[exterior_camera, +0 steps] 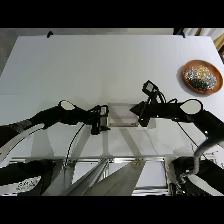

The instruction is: Fold the box and place the chain.

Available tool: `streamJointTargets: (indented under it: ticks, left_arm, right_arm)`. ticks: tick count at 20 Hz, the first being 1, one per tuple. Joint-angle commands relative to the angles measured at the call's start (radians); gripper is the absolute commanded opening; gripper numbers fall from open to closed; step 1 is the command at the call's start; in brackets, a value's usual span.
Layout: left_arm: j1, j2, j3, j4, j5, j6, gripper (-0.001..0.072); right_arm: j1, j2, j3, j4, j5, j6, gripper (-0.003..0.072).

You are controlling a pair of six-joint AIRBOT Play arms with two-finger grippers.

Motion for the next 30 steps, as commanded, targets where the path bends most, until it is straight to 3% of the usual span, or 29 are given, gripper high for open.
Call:
streamJointTargets:
  ticks: [1, 5, 17, 23, 26, 30]
  left_arm:
    - [0.001, 0.001, -0.001, 0.0, 0.0, 0.0, 0.0138]
    - [0.001, 0.001, -0.001, 0.0, 0.0, 0.0, 0.0138]
    - [0.001, 0.001, -0.001, 0.0, 0.0, 0.0, 0.0138]
    - [0.001, 0.001, -0.001, 0.0, 0.0, 0.0, 0.0138]
    - [0.001, 0.001, -0.001, 0.0, 0.0, 0.0, 0.0138]
    - [0.001, 0.001, -0.001, 0.0, 0.0, 0.0, 0.0138]
  right_arm:
    - [0.001, -0.085, 0.001, 0.01, -0.098, -0.017, 0.0018]
    - [0.001, -0.114, 0.001, 0.009, -0.17, -0.017, 0.0019]
    - [0.001, -0.162, 0.001, -0.035, -0.117, 0.045, 0.0019]
    - [0.0, 0.023, 0.033, -0.085, -0.111, 0.043, 0.0019]
    - [0.0, 0.18, 0.035, -0.254, 0.046, 0.076, 0.0019]
    - [0.0, 0.282, 0.035, -0.731, 0.442, 0.193, 0.0019]
